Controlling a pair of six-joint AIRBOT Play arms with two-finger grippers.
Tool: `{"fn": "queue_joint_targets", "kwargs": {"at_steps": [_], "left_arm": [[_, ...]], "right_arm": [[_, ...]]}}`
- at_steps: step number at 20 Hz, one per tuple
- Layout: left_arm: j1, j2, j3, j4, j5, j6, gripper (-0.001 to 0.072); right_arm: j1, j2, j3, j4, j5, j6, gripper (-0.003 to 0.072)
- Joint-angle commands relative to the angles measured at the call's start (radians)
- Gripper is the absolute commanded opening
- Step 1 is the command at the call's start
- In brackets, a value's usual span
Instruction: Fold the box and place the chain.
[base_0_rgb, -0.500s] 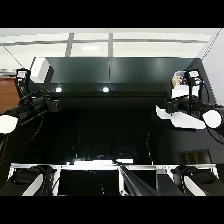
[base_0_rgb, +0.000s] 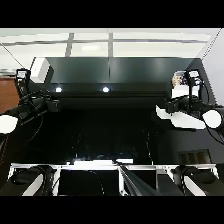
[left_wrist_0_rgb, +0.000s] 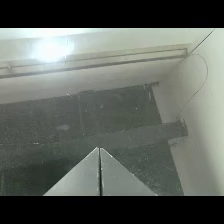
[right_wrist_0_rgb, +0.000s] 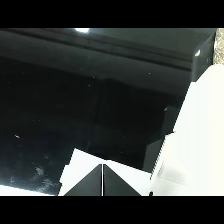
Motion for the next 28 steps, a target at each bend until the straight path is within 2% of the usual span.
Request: {"fn": "queue_joint_targets", "kwargs": {"at_steps": [1, 3, 5, 10, 11, 13, 16, 20, 21, 22, 23, 24, 28], "left_arm": [[-0.001, 0.001, 0.0, 0.0, 0.0, 0.0, 0.0029], [-0.001, 0.0, 0.0, 0.0, 0.02, 0.0, 0.0029], [-0.001, -0.006, 0.0, 0.0, 0.089, 0.0, 0.003], [-0.001, -0.06, 0.0, -0.006, 0.131, -0.001, 0.0036], [-0.002, -0.08, 0.0, -0.006, 0.131, -0.001, 0.0163], [-0.01, -0.115, 0.0, -0.006, 0.131, -0.001, 0.072], [-0.027, -0.149, 0.0, -0.007, 0.132, -0.003, 0.0712], [-0.041, -0.182, 0.001, 0.0, 0.132, -0.002, 0.0713], [-0.04, -0.187, 0.001, 0.0, 0.132, -0.001, 0.0713], [-0.04, -0.19, 0.001, 0.001, 0.132, 0.002, 0.0713], [-0.04, -0.193, 0.001, 0.001, 0.132, 0.002, 0.0713], [-0.04, -0.194, 0.001, 0.001, 0.132, 0.002, 0.0713], [-0.04, -0.195, 0.001, 0.004, 0.131, 0.002, 0.0713]], "right_arm": [[0.0, 0.0, 0.0, 0.0, 0.0, 0.0, 0.0016], [0.0, 0.0, 0.0, 0.005, -0.004, 0.001, 0.0016], [0.001, 0.0, 0.0, 0.046, -0.049, 0.002, 0.0016], [0.001, 0.0, 0.0, 0.25, -0.341, 0.011, 0.0016], [0.001, 0.0, 0.0, 0.275, -0.388, 0.011, 0.0016], [0.001, 0.0, 0.0, 0.279, -0.449, 0.011, 0.0016], [0.001, 0.0, 0.0, 0.299, -0.473, 0.012, 0.0016], [0.001, 0.0, 0.0, 0.372, -0.446, 0.011, 0.002], [0.001, 0.0, 0.0, 0.372, -0.43, 0.011, 0.0145], [0.001, 0.0, 0.0, 0.372, -0.401, 0.011, 0.0441], [0.001, -0.001, 0.0, 0.369, -0.37, 0.011, 0.0645], [0.001, -0.001, 0.0, 0.352, -0.331, 0.01, 0.072], [-0.054, -0.001, 0.0, 0.203, -0.115, 0.03, 0.072]]}}
